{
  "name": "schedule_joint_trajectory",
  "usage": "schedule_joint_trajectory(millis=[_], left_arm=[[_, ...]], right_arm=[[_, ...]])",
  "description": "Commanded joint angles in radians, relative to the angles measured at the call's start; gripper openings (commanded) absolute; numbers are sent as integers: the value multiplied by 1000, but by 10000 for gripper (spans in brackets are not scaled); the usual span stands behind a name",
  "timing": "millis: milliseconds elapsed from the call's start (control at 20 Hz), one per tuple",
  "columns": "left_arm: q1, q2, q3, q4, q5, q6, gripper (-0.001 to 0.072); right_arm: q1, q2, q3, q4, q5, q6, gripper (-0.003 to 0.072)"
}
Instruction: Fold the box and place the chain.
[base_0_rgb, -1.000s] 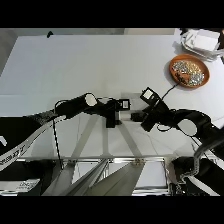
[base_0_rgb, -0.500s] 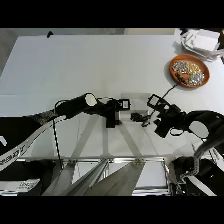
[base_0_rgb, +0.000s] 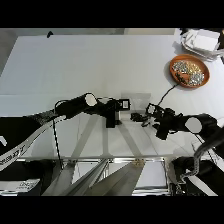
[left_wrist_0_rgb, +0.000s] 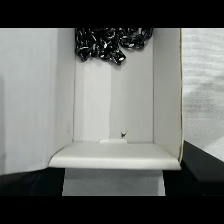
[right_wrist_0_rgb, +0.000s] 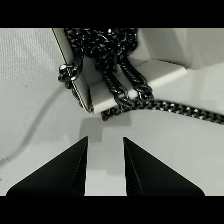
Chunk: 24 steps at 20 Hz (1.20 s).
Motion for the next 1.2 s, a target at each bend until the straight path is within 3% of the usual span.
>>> schedule_joint_trajectory(millis=[0, 450, 500, 700, 750, 800, 1000, 1150], left_arm=[[0, 0, 0, 0, 0, 0, 210], [0, 0, 0, 0, 0, 0, 210], [0, 0, 0, 0, 0, 0, 210], [0, 0, 0, 0, 0, 0, 210], [0, 0, 0, 0, 0, 0, 210], [0, 0, 0, 0, 0, 0, 210], [0, 0, 0, 0, 0, 0, 210], [0, 0, 0, 0, 0, 0, 210]], right_arm=[[-4, -80, -5, 41, -71, -79, 224], [-4, -132, -5, 92, -109, -85, 217], [-4, -144, -5, 91, -114, -85, 171], [-4, -174, -5, 91, -138, -80, 144], [-4, -176, -5, 91, -138, -80, 53], [-4, -175, -5, 91, -138, -80, 15], [-4, -166, -5, 71, -124, -77, 14], [-4, -115, -5, -39, -91, -8, 14]])
